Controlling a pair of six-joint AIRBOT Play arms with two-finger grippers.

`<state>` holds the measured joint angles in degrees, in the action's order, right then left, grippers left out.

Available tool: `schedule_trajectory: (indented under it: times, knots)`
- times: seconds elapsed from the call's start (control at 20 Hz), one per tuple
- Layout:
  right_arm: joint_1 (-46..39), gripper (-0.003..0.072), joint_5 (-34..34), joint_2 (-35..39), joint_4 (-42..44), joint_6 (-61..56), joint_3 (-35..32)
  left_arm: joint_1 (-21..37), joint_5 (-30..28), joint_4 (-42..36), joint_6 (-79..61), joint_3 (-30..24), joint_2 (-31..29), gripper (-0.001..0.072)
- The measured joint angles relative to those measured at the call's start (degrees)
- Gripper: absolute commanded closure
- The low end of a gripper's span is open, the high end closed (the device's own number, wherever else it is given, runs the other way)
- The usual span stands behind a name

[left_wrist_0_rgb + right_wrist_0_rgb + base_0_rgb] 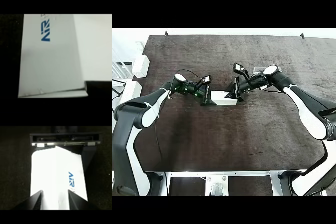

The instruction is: Fold the box and place the chain.

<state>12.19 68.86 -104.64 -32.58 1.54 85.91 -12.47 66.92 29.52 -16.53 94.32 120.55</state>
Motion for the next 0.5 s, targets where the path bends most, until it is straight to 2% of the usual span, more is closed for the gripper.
schedule_trajectory:
  times: [0.2, 0.25, 0.35, 0.5]
  knots:
    - [0.22, 0.0303, -0.31, -0.20, -0.74, 0.74, 0.00, -0.02, 0.00, 0.00, 0.00, 0.02, 0.00, 0.0333]
    - [0.24, 0.0333, -0.46, -0.26, -1.01, 0.81, -0.02, -0.02, -0.02, 0.00, 0.00, 0.02, 0.00, 0.0333]
    - [0.26, 0.0334, -0.83, -0.24, -1.18, 1.14, -0.04, -0.02, -0.02, 0.00, 0.00, 0.02, 0.00, 0.0333]
    - [0.28, 0.0402, -1.22, -0.24, -1.36, 1.51, -0.20, -0.02, -0.04, 0.00, 0.02, 0.00, 0.00, 0.0333]
